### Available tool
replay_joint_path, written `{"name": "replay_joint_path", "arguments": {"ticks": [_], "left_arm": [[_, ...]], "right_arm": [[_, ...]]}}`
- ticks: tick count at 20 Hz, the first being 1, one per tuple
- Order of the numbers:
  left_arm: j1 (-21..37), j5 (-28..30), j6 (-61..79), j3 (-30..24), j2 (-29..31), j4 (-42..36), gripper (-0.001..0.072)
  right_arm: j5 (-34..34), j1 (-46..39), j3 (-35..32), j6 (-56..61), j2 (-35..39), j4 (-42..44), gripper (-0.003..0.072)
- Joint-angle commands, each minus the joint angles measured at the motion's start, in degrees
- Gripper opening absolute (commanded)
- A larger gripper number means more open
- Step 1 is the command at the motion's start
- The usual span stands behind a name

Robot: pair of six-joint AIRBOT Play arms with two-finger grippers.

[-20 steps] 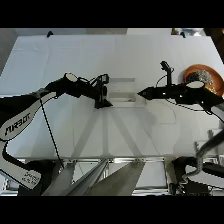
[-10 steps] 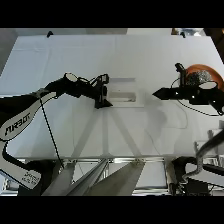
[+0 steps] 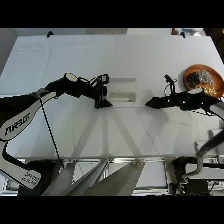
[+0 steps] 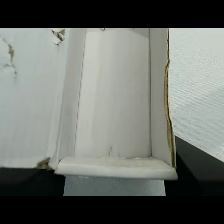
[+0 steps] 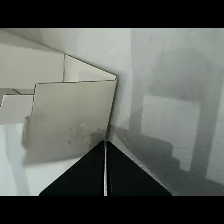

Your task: Fold the box and place the chain.

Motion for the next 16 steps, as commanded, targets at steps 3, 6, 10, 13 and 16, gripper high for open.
{"name": "replay_joint_path", "arguments": {"ticks": [3,6,10,13,16], "left_arm": [[0.0,0.02,0.0,0.02,-0.02,0.0,0.0258],[0.0,0.02,0.0,0.02,-0.02,0.02,0.0259],[0.0,0.02,0.0,0.02,-0.02,0.02,0.0259],[0.0,0.02,0.0,0.02,-0.02,0.0,0.0259],[0.0,0.02,0.0,0.02,-0.02,0.0,0.0259]], "right_arm": [[-0.24,2.91,-0.17,-1.29,-2.82,3.19,0.0004],[1.79,2.89,-0.15,-5.22,-2.16,8.17,0.0005],[0.42,2.16,-0.15,-5.22,0.33,6.82,0.0006],[0.61,-0.02,-0.15,-5.14,2.25,6.67,0.0006],[-0.5,-1.29,-0.17,-4.22,3.06,4.17,0.0006]]}}
